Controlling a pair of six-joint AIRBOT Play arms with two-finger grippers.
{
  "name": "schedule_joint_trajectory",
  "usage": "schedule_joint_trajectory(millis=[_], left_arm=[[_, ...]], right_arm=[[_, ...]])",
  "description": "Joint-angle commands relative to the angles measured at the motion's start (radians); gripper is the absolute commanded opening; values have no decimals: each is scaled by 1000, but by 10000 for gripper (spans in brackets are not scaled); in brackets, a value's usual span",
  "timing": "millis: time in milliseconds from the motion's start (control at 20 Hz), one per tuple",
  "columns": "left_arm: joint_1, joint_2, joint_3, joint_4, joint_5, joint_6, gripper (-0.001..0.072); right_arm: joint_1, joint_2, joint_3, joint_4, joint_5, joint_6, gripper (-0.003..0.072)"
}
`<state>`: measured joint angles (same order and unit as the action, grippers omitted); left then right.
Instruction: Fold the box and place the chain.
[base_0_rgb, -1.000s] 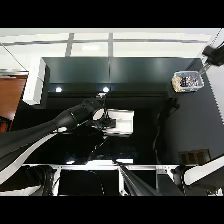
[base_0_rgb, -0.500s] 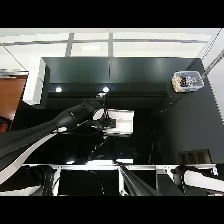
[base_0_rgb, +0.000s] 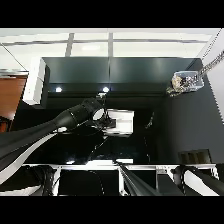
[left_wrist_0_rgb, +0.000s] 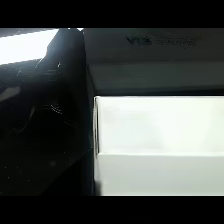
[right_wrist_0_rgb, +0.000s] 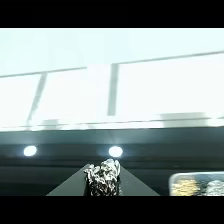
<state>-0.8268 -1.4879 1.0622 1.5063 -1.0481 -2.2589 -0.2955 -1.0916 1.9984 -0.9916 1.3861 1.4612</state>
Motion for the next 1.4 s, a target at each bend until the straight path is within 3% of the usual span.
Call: schedule_joint_trajectory(millis=[0, 350, 700, 950, 1350], left_arm=[[0, 0, 1, 1, 0, 0, 30], [0, 0, 1, 1, 0, 0, 30], [0, 0, 1, 1, 0, 0, 29], [0, 0, 1, 1, 6, 0, 30], [0, 0, 1, 0, 16, 0, 30]], right_arm=[[21, 37, -2, 127, 98, -34, 12], [218, 43, -105, 127, 312, -76, 14], [293, 62, -309, 146, 356, -113, 8], [361, 61, -582, 212, 323, -169, 8], [422, 57, -1004, 402, 17, -272, 8]])
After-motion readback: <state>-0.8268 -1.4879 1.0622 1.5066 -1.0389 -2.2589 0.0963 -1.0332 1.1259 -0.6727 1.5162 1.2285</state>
